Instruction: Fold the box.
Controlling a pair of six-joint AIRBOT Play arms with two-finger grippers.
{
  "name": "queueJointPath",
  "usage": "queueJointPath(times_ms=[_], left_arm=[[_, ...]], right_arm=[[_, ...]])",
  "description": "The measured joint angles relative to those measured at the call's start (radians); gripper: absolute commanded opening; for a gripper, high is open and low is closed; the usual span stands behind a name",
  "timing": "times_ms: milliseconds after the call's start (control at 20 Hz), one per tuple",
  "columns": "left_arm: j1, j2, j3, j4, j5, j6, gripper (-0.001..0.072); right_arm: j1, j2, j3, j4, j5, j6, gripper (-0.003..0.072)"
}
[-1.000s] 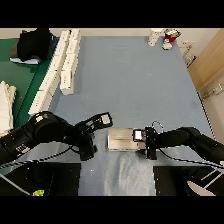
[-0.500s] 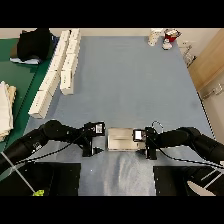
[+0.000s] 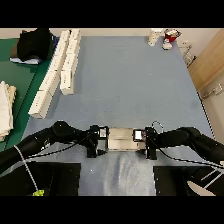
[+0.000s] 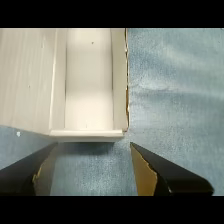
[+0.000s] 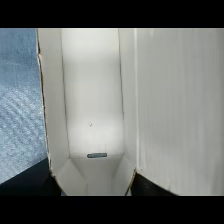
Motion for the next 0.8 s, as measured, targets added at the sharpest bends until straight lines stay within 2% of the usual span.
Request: queueJointPath(times_ms=[250, 800], left_arm=[[-0.021, -0.041, 0.000, -0.055, 0.053, 0.030, 0.0693], [-0.077, -0.107, 0.005, -0.136, 0.095, 0.114, 0.0692]], right_arm=[[0.000, 0.000, 0.000, 0.000, 0.000, 0.000, 0.0510], [0.000, 0.000, 0.000, 0.000, 0.000, 0.000, 0.0510]])
